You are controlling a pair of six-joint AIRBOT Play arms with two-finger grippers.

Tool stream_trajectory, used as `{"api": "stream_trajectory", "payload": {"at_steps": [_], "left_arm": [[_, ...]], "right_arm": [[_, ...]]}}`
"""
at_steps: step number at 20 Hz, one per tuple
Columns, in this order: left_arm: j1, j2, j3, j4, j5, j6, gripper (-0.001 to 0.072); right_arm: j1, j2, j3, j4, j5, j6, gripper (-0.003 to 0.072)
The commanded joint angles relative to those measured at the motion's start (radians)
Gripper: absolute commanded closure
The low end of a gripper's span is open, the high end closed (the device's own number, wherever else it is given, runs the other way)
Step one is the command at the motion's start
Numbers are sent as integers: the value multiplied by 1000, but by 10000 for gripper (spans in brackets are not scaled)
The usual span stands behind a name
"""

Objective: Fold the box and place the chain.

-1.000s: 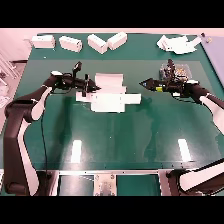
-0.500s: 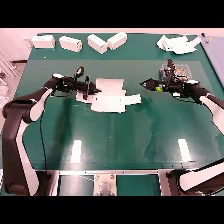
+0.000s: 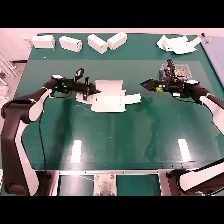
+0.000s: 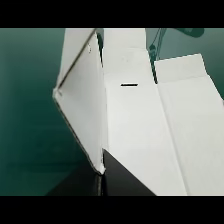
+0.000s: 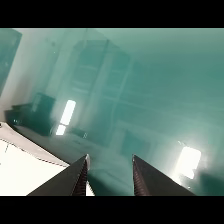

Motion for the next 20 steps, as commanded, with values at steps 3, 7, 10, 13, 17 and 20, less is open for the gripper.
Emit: {"api": "stream_trajectory", "payload": {"at_steps": [3, 7, 10, 13, 17, 20], "left_arm": [[0, 1, -2, 4, -17, 14, 694], [0, 1, -2, 6, -25, 26, 689], [0, 1, -2, 5, -19, 24, 689], [0, 1, -2, 5, -21, 17, 688], [-1, 1, -2, 5, -20, 19, 689], [0, 1, -2, 5, -17, 20, 688]], "right_arm": [[-1, -1, 0, -6, -2, -1, 346], [-2, -1, 0, -6, -10, 0, 347], [-7, -1, 0, -5, -10, 0, 347], [-16, 0, 0, -3, -9, -1, 350], [13, 44, -16, -3, -6, -115, 434], [63, 157, -91, -3, -22, -186, 434]]}}
